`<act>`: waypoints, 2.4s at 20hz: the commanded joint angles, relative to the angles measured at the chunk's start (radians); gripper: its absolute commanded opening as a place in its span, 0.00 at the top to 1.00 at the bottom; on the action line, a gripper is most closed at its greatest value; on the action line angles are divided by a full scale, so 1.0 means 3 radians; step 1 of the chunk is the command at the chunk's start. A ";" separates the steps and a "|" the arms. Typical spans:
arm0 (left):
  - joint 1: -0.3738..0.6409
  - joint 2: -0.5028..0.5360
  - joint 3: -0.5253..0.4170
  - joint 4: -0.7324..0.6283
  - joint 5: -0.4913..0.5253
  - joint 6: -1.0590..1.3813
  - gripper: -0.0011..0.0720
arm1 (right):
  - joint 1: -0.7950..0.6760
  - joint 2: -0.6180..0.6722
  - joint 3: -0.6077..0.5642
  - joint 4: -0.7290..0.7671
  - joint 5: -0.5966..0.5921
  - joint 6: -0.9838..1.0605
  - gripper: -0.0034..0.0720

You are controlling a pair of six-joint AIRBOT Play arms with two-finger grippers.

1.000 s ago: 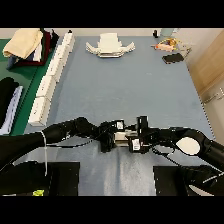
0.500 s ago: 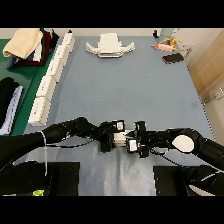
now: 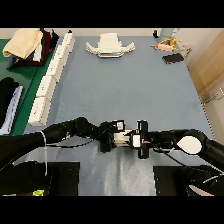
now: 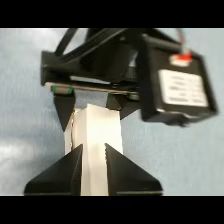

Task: Fold the box.

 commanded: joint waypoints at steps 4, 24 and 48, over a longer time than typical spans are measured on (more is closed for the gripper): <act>0.0000 -0.0001 -0.0001 0.0000 0.0001 -0.0003 0.40 | -0.0013 0.0011 -0.0201 0.0231 -0.0502 0.2483 0.95; 0.0000 -0.0001 -0.0001 -0.0001 0.0001 -0.0003 0.40 | 0.0635 0.0020 -0.1090 0.0820 -0.1714 0.2284 0.95; 0.0000 -0.0001 -0.0001 -0.0001 0.0001 -0.0003 0.40 | 0.0621 0.0443 -0.0984 0.0781 -0.1944 0.2280 0.95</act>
